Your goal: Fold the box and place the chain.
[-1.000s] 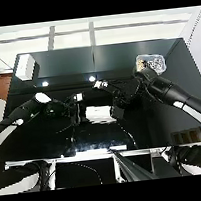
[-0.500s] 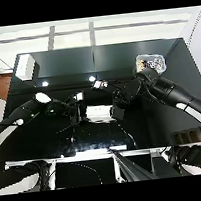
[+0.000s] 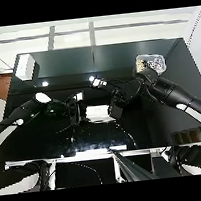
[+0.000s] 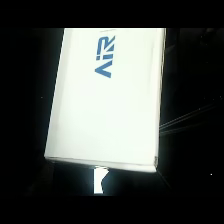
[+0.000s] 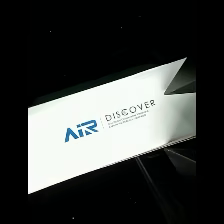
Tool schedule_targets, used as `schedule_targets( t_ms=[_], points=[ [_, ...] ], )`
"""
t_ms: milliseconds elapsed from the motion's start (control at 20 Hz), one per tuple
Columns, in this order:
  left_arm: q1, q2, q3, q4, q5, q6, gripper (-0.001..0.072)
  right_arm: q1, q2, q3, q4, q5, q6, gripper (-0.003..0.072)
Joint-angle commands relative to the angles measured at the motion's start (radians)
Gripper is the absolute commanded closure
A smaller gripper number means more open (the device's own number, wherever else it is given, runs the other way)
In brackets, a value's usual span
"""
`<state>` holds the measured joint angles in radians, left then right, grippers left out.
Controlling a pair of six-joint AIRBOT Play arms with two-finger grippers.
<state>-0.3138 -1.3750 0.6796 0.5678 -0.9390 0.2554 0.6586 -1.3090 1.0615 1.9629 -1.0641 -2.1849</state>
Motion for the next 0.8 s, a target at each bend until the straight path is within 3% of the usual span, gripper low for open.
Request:
schedule_targets(
  t_ms=[0, 300, 450, 500, 600, 700, 750],
  points=[
    [0.0, 0.0, 0.001, 0.0, 0.0, 0.002, 0.0248, -0.002, 0.003, 0.001, 0.0, 0.01, 0.016, 0.0312],
    [0.0, 0.0, 0.001, 0.0, 0.0, 0.002, 0.0248, -0.015, 0.022, 0.026, 0.032, -0.007, 0.076, 0.0313],
    [0.0, 0.0, 0.001, 0.0, 0.0, 0.002, 0.0248, -0.098, 0.117, 0.037, 0.067, -0.071, 0.19, 0.0314],
    [0.0, 0.0, 0.001, 0.0, 0.0, 0.002, 0.0248, -0.136, 0.148, 0.03, 0.077, -0.102, 0.243, 0.0344],
    [0.0, 0.0, 0.001, 0.001, 0.0, 0.002, 0.0248, -0.196, 0.19, -0.024, 0.118, -0.133, 0.375, 0.0659],
    [0.0, 0.0, 0.001, 0.0, 0.0, 0.002, 0.0248, -0.198, 0.192, -0.105, 0.192, -0.055, 0.526, 0.0665],
    [0.0, 0.0, 0.001, 0.0, 0.0, 0.002, 0.0248, -0.184, 0.192, -0.142, 0.261, 0.045, 0.609, 0.0665]
  ],
)
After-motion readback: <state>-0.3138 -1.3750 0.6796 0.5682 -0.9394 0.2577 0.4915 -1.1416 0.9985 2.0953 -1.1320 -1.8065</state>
